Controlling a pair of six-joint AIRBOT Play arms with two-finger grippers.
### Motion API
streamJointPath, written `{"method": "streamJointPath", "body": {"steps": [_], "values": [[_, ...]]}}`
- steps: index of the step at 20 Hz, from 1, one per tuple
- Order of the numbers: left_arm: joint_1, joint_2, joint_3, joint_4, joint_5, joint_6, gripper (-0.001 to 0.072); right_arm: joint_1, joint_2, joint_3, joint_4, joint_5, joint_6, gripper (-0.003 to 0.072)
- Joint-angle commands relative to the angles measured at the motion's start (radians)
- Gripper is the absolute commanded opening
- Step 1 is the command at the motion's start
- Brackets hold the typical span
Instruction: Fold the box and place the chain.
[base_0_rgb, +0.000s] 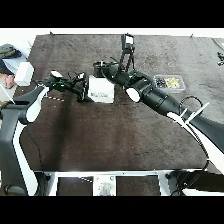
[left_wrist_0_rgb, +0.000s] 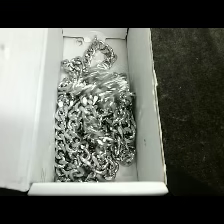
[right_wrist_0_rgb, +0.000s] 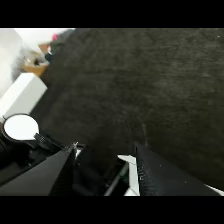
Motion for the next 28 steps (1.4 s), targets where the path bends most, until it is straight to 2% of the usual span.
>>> {"method": "streamJointPath", "body": {"steps": [1, 2, 6, 7, 9, 12, 14, 18, 24, 28], "values": [[0.001, 0.000, 0.001, 0.000, 0.000, 0.000, 0.0415, -0.005, 0.023, -0.002, -0.051, 0.063, -0.163, 0.0277], [0.001, 0.000, 0.001, 0.000, 0.000, 0.000, 0.0415, -0.014, 0.026, 0.000, -0.053, 0.069, -0.198, 0.0180], [0.001, 0.000, 0.001, 0.000, 0.000, 0.000, 0.0415, -0.124, 0.010, 0.005, 0.056, 0.096, -0.255, 0.0161], [0.001, 0.000, 0.001, 0.000, 0.000, 0.000, 0.0415, -0.150, 0.002, 0.014, 0.137, 0.118, -0.334, 0.0112], [0.001, 0.000, 0.001, 0.000, 0.000, 0.000, 0.0416, -0.197, -0.020, 0.055, 0.403, 0.227, -0.636, 0.0108], [0.001, 0.000, 0.001, 0.000, 0.000, 0.000, 0.0415, -0.278, -0.084, 0.138, 0.943, 0.435, -1.175, 0.0108], [0.001, 0.000, 0.001, 0.000, 0.000, 0.000, 0.0415, -0.330, -0.143, 0.191, 1.080, 0.515, -1.304, 0.0109], [0.001, 0.000, 0.001, 0.000, 0.000, 0.000, 0.0415, -0.394, -0.276, 0.303, 1.081, 0.679, -1.338, 0.0109], [0.001, 0.000, 0.001, 0.000, 0.000, 0.000, 0.0415, -0.406, -0.440, 0.457, 1.050, 0.842, -1.354, 0.0109], [0.001, 0.000, 0.001, 0.000, 0.000, 0.000, 0.0415, -0.402, -0.463, 0.468, 1.028, 0.889, -1.355, 0.0109]]}}
